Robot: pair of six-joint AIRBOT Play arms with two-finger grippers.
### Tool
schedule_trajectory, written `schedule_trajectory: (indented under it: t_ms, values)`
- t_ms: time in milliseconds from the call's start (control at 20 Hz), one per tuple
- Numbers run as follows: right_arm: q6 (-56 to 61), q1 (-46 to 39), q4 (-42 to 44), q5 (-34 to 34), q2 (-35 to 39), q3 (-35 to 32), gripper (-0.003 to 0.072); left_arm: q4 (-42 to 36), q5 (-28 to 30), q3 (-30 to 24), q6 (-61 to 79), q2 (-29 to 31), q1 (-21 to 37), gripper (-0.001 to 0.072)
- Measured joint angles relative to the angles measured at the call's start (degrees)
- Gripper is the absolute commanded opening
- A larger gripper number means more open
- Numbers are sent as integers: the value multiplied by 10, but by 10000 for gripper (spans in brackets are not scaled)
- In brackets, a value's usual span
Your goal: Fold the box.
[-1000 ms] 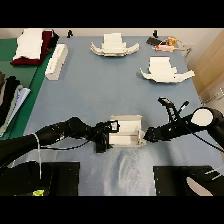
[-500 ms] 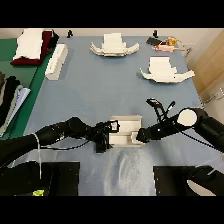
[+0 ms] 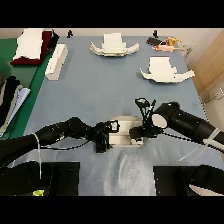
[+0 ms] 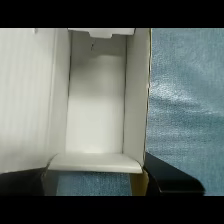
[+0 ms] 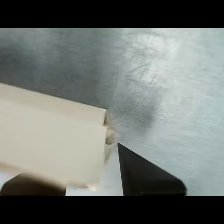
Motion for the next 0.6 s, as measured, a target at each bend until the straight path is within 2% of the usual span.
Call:
schedule_trajectory:
  t_ms: [400, 450, 600]
  values:
    - [101, 32, -37, 23, -64, 21, 434, 0, 0, 0, 0, 0, 0, 469]
    - [109, 35, -37, 23, -68, 22, 380, 0, 0, 0, 0, 0, 0, 469]
    - [127, 40, -37, 22, -79, 23, 121, 0, 0, 0, 0, 0, 0, 469]
